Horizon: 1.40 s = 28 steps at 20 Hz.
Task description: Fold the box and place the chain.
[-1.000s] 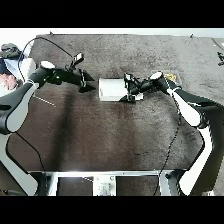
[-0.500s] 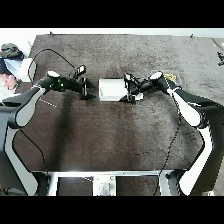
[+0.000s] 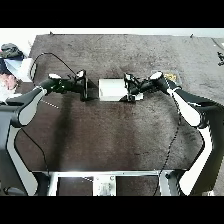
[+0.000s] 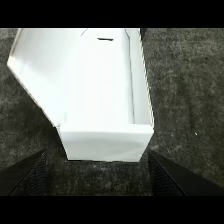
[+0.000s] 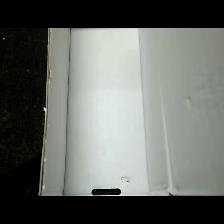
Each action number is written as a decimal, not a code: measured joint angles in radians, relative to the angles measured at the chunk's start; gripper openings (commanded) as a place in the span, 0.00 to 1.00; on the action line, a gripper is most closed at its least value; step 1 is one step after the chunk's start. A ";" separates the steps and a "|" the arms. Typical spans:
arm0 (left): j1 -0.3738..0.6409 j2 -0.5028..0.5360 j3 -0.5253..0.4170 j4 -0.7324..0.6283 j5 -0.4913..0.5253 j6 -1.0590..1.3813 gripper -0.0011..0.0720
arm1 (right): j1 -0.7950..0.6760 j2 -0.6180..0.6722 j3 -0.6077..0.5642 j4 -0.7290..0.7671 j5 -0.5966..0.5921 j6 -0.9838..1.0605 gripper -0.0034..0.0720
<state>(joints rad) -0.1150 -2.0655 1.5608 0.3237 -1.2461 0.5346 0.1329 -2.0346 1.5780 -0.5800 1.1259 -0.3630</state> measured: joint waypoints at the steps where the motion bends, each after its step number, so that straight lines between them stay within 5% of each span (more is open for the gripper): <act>1: 0.000 -0.004 0.000 -0.003 0.000 0.007 1.00 | 0.000 0.000 0.000 0.000 0.000 0.000 0.74; 28: -0.037 -0.021 0.000 -0.013 0.023 0.021 1.00 | 0.000 0.000 0.000 0.000 0.000 0.000 0.74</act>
<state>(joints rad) -0.1516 -2.0869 1.5604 0.3107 -1.2236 0.5560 0.1329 -2.0346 1.5780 -0.5800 1.1259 -0.3630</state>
